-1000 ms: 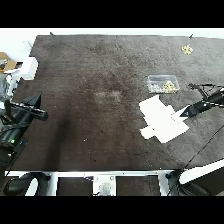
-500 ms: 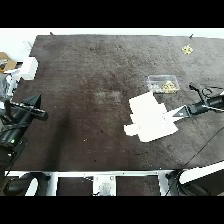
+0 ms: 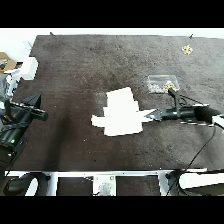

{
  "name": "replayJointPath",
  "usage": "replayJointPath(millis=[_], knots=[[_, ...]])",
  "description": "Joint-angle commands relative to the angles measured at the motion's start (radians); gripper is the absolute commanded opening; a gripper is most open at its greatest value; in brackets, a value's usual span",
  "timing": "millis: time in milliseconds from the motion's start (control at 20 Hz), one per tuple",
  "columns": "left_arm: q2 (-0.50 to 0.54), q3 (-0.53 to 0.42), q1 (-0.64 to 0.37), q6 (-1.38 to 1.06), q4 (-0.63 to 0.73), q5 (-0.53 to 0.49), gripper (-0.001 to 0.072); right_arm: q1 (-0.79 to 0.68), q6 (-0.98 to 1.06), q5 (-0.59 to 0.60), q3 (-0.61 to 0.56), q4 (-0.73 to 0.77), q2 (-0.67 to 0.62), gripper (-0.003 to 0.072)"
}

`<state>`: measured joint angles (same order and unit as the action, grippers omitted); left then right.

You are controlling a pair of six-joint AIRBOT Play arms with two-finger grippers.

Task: Fold the box and place the chain.

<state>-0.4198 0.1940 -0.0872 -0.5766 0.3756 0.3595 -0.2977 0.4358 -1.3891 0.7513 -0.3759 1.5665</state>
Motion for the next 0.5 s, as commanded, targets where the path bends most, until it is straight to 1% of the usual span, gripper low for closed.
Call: replayJointPath(millis=[0,100,250,350,450], knots=[[0.001,0.001,-0.001,-0.001,0.000,-0.006,0.0011,0.178,-0.087,0.184,-0.052,0.280,-0.020,0.0004],[0.001,0.002,-0.001,-0.001,0.000,-0.007,0.0012,0.245,-0.129,0.303,-0.051,0.368,-0.020,0.0004],[0.001,0.003,-0.001,0.000,0.000,0.012,0.0011,0.302,-0.147,0.492,-0.045,0.363,-0.020,0.0004],[0.001,0.006,-0.001,0.000,0.003,0.045,0.0011,0.304,-0.214,0.496,-0.042,0.367,-0.020,0.0004],[0.001,0.006,-0.001,0.001,0.002,0.103,0.0011,0.305,-0.298,0.497,-0.042,0.410,-0.020,0.0004]])
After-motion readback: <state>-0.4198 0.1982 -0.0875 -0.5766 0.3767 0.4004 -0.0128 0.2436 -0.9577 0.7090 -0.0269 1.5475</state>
